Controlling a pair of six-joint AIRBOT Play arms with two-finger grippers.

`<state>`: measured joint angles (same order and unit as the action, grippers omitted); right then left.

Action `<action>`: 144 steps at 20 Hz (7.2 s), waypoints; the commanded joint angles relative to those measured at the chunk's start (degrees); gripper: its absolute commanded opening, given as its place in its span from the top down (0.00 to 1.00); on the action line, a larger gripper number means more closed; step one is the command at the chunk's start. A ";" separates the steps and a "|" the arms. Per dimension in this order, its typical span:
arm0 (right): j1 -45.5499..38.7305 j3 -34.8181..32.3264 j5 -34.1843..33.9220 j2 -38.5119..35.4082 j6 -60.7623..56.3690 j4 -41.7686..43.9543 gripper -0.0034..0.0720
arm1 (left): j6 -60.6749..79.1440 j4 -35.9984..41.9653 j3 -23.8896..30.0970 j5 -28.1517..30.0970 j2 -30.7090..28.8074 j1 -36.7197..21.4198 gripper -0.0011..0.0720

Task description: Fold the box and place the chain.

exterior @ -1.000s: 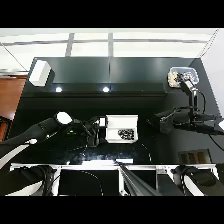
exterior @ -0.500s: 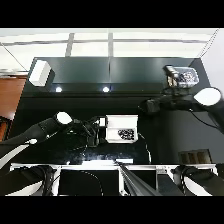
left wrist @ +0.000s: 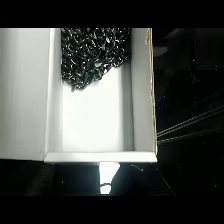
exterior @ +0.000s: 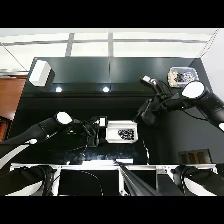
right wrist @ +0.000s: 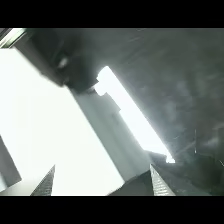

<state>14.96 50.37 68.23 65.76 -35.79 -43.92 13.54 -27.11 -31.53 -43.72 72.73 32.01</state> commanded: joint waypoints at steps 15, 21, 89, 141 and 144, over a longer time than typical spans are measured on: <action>7.39 -8.35 -2.05 -2.05 17.16 -1.09 0.00 | 0.02 -0.02 -0.04 0.00 0.04 0.04 0.53; 8.76 -8.35 -3.34 -2.05 18.49 -1.38 0.00 | 0.00 -0.02 -0.04 0.00 0.04 0.04 0.53; 6.27 -15.13 -0.39 -8.66 -14.12 16.96 0.93 | 0.02 -0.02 -0.04 0.00 0.04 0.04 0.53; -26.73 -9.94 4.70 -24.15 -23.39 0.35 0.93 | -31.45 -12.46 -13.11 4.02 -2.12 10.05 0.01; -26.73 -10.10 4.92 -24.15 -23.39 0.39 0.93 | -34.64 -11.30 -17.44 3.23 2.56 10.03 0.01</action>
<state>-11.64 40.73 73.30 41.65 -59.18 -43.44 -18.20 -39.83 -45.21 -41.04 70.72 41.47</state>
